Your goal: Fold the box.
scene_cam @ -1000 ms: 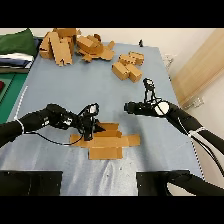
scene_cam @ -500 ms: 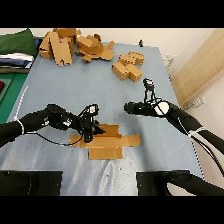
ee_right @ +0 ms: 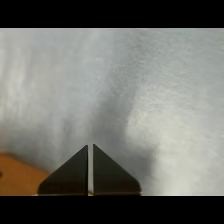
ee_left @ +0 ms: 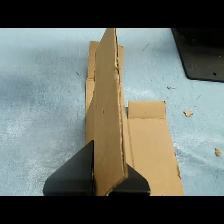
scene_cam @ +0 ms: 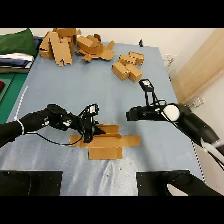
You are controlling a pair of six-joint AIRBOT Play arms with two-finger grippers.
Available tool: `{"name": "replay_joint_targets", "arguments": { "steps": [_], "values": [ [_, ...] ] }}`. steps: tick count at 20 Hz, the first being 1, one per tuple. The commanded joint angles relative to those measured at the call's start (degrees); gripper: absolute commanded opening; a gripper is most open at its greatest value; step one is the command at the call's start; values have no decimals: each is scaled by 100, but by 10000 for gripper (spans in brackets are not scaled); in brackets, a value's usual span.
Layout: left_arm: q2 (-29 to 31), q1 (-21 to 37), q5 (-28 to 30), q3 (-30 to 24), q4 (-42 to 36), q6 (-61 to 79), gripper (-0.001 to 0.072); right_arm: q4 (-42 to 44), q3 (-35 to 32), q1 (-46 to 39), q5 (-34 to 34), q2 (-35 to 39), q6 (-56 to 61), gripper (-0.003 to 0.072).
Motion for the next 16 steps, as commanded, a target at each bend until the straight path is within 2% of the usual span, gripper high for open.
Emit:
{"name": "replay_joint_targets", "arguments": {
  "steps": [1,5,8,11,14,16],
  "values": [
    [2,4,4,-2,13,-9,17,-1163,-39,426,1051,1102,-24,2],
    [2,4,7,-2,13,-9,17,-1827,-649,1333,1143,2710,210,1],
    [2,4,4,-2,13,-9,17,-2166,-1606,2251,1084,3399,247,1],
    [2,4,2,-2,13,-9,17,-2481,-2420,3195,487,3403,590,1],
    [2,4,4,-2,11,-9,17,-3040,-2479,4024,70,3001,831,1],
    [2,4,4,-2,11,-9,17,-3110,-2448,4485,-50,2621,350,1]
  ]
}}
